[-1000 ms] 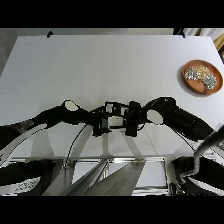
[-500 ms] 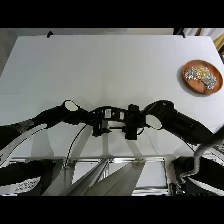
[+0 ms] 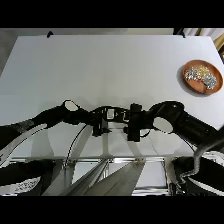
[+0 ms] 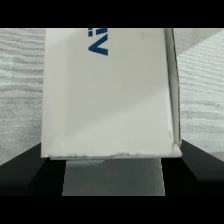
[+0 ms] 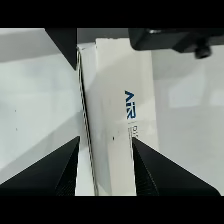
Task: Fold the box and place the chain.
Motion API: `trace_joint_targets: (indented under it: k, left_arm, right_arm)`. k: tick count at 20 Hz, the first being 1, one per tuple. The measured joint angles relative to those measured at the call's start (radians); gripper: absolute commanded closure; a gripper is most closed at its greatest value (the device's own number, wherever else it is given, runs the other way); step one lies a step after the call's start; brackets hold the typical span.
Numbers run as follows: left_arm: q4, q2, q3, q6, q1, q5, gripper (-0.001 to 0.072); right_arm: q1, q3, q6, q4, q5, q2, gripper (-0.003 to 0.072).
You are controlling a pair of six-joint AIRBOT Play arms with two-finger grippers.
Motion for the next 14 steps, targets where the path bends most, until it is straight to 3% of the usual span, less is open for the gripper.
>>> trace_joint_targets:
  k: [1,4,7,10,14]
  left_arm:
    - [0.0,0.0,0.0,0.0,0.0,0.0,0.0455]
    - [0.0,0.0,0.0,0.0,0.0,0.0,0.0455]
    - [0.0,0.0,0.0,0.0,0.0,0.0,0.0455]
    - [0.0,0.0,0.0,0.0,0.0,0.0,0.0455]
    - [0.0,0.0,0.0,0.0,0.0,0.0,0.0455]
  right_arm:
    - [-0.005,0.0,0.002,0.007,0.0,0.019,0.0334]
    - [-0.044,0.0,0.04,0.048,-0.005,0.062,0.0673]
    - [-0.106,-0.019,0.091,0.153,-0.034,0.08,0.0671]
    - [-0.143,-0.089,0.074,0.333,-0.142,0.087,0.0671]
    - [-0.162,-0.24,-0.095,0.724,-0.366,0.091,0.0672]
